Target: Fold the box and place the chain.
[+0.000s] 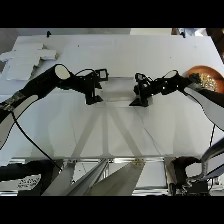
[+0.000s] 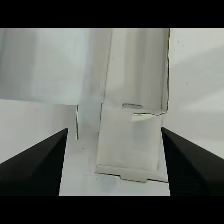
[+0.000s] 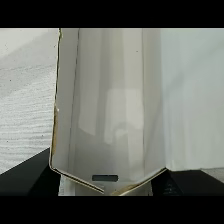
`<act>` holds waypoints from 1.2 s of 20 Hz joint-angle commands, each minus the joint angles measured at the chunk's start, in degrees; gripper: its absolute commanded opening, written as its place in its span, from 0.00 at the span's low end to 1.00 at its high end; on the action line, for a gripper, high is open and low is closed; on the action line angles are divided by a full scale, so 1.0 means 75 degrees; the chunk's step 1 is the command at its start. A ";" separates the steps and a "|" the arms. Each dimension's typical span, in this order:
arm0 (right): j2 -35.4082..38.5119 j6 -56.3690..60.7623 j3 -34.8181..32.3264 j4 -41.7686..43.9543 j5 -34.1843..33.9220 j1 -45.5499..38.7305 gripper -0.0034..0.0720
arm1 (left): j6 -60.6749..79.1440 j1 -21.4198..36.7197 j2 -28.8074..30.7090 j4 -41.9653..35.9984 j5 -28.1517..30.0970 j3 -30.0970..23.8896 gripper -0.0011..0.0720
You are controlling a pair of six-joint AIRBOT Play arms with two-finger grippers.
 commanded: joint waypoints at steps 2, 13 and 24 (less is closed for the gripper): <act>0.0006 0.0003 0.0006 0.0003 0.0000 -0.0003 0.65 | -0.0443 -0.0262 -0.0189 0.1090 0.0565 0.0003 0.89; 0.0006 0.0003 0.0006 0.0003 -0.0003 -0.0003 0.65 | 0.0968 -0.0262 -0.0248 0.0994 0.0402 0.0000 0.90; 0.0006 0.0003 0.0006 0.0003 -0.0003 -0.0003 0.65 | 0.1259 -0.0306 -0.0501 -0.0082 -0.0417 0.0003 0.79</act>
